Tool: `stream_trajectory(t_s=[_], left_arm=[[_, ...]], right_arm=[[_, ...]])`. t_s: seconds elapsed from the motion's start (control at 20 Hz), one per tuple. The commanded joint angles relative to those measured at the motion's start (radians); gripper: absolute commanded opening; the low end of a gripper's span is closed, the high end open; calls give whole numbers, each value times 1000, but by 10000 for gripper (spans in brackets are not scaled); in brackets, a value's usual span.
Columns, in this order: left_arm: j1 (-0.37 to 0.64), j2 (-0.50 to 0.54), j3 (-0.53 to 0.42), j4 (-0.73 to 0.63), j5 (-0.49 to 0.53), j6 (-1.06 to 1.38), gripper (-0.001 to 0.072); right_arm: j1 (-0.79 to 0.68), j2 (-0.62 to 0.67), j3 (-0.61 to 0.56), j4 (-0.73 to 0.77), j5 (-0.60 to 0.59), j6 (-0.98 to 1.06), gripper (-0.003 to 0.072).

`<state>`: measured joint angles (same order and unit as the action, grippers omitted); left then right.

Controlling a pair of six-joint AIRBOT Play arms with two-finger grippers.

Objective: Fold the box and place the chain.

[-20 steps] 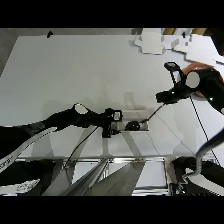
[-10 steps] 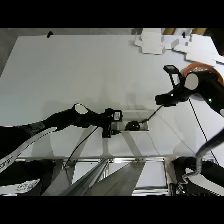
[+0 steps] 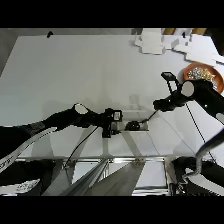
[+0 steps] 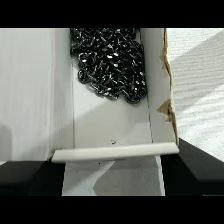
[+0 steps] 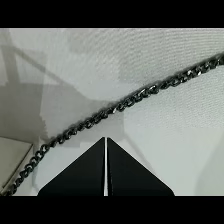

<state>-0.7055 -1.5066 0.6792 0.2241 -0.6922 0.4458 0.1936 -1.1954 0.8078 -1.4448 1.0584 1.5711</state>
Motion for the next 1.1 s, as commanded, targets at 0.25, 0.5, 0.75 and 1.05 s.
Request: stream_trajectory(t_s=[0.25,0.5,0.75,1.05], left_arm=[[0,1,0,0,0,0,271],[0,1,0,0,0,0,271],[0,1,0,0,0,0,271],[0,1,0,0,0,0,271]], right_arm=[[1,-1,-5,-18,-32,-5,243],[0,-1,-24,-19,-72,1,243],[0,-1,-79,-21,-164,5,304],[-1,-1,-79,-86,-214,105,299]])
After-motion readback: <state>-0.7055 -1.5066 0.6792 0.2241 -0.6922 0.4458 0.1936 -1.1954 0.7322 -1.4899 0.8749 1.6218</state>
